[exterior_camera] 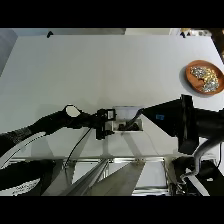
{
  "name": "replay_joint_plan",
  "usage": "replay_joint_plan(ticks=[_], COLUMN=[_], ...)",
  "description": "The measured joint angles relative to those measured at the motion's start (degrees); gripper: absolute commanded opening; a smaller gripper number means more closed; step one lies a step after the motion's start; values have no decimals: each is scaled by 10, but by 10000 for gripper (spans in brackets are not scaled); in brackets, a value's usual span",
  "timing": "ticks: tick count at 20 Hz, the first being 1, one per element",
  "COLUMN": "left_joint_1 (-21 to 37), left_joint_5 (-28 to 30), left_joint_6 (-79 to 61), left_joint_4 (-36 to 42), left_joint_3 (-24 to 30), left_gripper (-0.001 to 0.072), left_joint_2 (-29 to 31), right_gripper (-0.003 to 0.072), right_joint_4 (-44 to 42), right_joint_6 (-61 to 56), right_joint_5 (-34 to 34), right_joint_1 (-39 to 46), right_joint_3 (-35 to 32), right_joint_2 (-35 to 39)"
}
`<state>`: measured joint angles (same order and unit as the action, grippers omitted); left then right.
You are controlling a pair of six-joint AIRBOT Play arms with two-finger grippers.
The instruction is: Fold the box and place the chain.
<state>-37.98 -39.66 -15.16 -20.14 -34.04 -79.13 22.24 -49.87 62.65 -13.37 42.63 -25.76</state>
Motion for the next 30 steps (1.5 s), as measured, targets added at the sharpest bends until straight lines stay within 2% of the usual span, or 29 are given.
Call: replay_joint_plan(ticks=[7, 13, 19, 26, 30], left_joint_1=[0, 0, 0, 0, 0], left_joint_5=[0, 0, 0, 0, 0], left_joint_6=[0, 0, 0, 0, 0], left_joint_4=[0, 0, 0, 0, 0], left_joint_3=[0, 0, 0, 0, 0], left_gripper=[312, 312, 312, 312, 312], left_joint_2=[0, 0, 0, 0, 0], right_gripper=[27, 27, 27, 28, 28], right_joint_4=[-26, 41, 24, 105, 139], right_joint_6=[59, 64, 88, 80, 78], right_joint_5=[-21, -26, -67, 22, 10], right_joint_1=[0, 0, 0, -17, -61], right_joint_3=[0, 0, 1, -16, -30], right_joint_2=[-24, -71, -98, -146, -221])
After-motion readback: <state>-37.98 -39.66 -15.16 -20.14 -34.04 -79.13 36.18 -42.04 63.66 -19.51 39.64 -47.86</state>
